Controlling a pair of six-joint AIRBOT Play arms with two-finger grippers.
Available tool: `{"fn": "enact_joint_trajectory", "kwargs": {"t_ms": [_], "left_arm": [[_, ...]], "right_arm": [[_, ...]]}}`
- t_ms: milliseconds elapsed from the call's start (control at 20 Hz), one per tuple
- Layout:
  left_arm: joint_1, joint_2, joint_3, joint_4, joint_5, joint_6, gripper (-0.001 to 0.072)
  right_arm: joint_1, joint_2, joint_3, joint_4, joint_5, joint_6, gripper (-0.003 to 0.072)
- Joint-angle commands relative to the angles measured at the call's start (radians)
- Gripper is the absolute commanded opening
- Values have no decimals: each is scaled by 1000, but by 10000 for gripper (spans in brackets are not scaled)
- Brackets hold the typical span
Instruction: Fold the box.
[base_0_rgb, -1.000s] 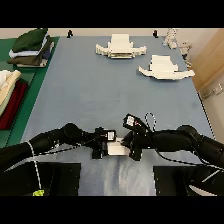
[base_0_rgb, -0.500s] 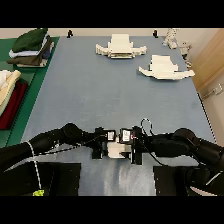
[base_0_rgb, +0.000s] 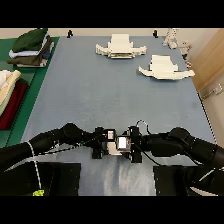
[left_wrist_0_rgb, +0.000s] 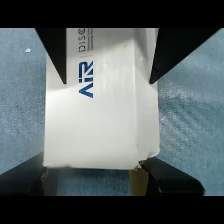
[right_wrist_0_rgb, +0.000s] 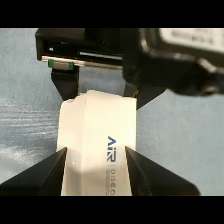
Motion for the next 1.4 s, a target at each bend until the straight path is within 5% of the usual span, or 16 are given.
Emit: {"fn": "enact_joint_trajectory", "kwargs": {"t_ms": [0, 450, 500, 650, 750, 1350], "left_arm": [[1, 0, 0, 1, -4, 2, 409], [0, 0, 0, 1, -4, 2, 409], [0, 0, 0, 1, -4, 2, 409], [0, 0, 0, 1, -4, 2, 409], [0, 0, 0, 1, -4, 2, 409], [1, 0, 0, 1, -4, 2, 409]], "right_arm": [[0, 29, 14, -32, 9, -10, 577], [-1, 62, 14, -98, 68, -10, 571], [-1, 58, 14, -109, 82, -10, 517], [-2, 21, 14, -116, 108, -10, 511], [-1, -2, 14, -113, 106, -10, 422], [0, -4, 13, -5, 6, -19, 464]]}}
